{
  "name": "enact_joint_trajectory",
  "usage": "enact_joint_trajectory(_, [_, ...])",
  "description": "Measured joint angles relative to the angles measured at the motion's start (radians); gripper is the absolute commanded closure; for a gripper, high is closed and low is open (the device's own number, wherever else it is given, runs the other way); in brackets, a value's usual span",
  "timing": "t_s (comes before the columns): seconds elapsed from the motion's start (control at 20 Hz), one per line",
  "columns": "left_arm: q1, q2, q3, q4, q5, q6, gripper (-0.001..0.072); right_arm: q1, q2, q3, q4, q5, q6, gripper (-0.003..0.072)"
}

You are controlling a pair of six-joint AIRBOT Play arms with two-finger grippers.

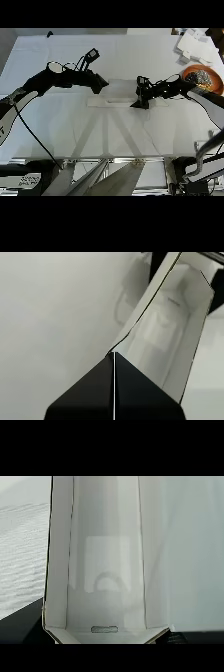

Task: Fold the box and place the chain.

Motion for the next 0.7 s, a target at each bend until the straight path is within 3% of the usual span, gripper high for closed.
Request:
enact_joint_trajectory(0.25, [0.001,-0.058,0.0,-0.142,0.045,0.02,0.0703,0.0,0.0,0.0,0.0,-0.001,0.0,0.0096])
enact_joint_trajectory(0.7, [-0.011,-0.066,0.0,-0.196,-0.105,0.035,0.0703,0.0,0.0,0.0,-0.003,0.0,-0.005,0.0096])
